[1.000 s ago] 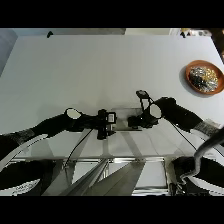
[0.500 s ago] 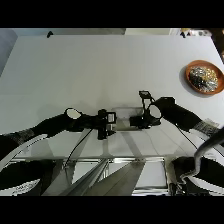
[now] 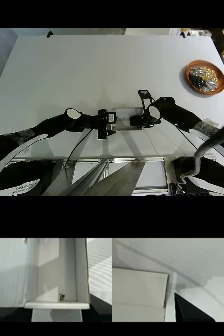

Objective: Fold the box and place the chain.

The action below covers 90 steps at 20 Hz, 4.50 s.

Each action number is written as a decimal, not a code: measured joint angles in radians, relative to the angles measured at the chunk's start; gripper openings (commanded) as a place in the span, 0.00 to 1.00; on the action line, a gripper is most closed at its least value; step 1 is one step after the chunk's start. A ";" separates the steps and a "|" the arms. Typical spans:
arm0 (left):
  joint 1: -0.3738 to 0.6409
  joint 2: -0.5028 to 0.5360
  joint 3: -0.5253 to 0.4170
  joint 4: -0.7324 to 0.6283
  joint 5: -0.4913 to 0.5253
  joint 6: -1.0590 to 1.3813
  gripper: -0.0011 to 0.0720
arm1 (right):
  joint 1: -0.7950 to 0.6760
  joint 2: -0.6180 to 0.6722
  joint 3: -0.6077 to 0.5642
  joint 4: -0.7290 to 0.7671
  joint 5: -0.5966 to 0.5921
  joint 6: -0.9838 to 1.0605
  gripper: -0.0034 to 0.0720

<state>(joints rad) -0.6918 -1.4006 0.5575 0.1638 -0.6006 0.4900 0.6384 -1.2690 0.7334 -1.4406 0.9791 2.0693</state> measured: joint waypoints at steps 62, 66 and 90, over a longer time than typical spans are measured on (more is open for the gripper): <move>-0.001 0.000 -0.001 0.002 -0.006 0.000 0.53 | -0.671 0.155 0.359 -0.251 0.194 -0.576 0.44; -0.001 0.000 -0.001 0.002 -0.006 0.000 0.53 | -0.819 -0.064 0.551 -0.254 0.150 -0.597 0.40; -0.001 0.000 -0.001 0.002 -0.006 -0.001 0.53 | -1.053 -0.560 0.834 -0.132 0.072 -0.630 0.33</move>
<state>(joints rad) -0.6926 -1.4010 0.5568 0.1654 -0.6067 0.4892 -0.4149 -1.8294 1.5677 -1.5730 1.0512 1.4391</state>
